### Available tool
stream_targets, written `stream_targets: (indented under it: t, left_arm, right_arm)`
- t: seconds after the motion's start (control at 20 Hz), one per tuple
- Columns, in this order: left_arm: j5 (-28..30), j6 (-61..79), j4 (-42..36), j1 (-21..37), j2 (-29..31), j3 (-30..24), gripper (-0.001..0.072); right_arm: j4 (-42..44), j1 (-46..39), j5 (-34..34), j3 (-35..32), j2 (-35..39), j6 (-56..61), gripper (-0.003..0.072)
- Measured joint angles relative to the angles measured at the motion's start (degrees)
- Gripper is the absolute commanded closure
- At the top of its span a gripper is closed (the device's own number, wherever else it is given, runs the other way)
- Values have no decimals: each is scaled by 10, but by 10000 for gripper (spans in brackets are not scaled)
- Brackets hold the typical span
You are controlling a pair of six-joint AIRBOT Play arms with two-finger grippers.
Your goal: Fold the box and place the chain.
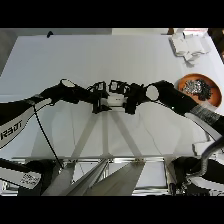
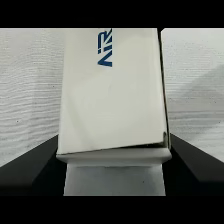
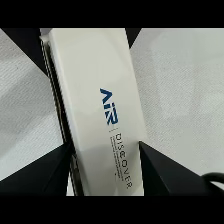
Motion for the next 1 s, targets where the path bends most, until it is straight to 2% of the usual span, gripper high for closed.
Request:
stream_targets:
  t: [0.3, 0.5, 0.6, 0.65, 0.75, 0.9, 1.0]
  left_arm:
    - [0, 0, 0, 0, 0, 0, 355]
    - [0, 0, 0, 0, 0, 0, 355]
    - [0, 0, 0, 0, 0, 0, 355]
    - [0, 0, 0, 0, 0, 0, 355]
    - [0, 0, 0, 0, 0, 0, 355]
    - [0, 0, 0, 0, 0, 0, 355]
    - [0, 0, 0, 0, 0, 0, 355]
  right_arm:
    - [2, 0, -1, 0, 20, 0, 210]
    - [2, 0, -1, 0, 33, 0, 230]
    - [3, 0, 0, 0, 37, 0, 397]
    - [3, 0, 0, -1, 37, 0, 424]
    - [3, 0, 0, -1, 38, 0, 423]
    - [4, 0, 0, -4, 39, 0, 365]
    - [7, 0, -1, -13, 39, 0, 374]
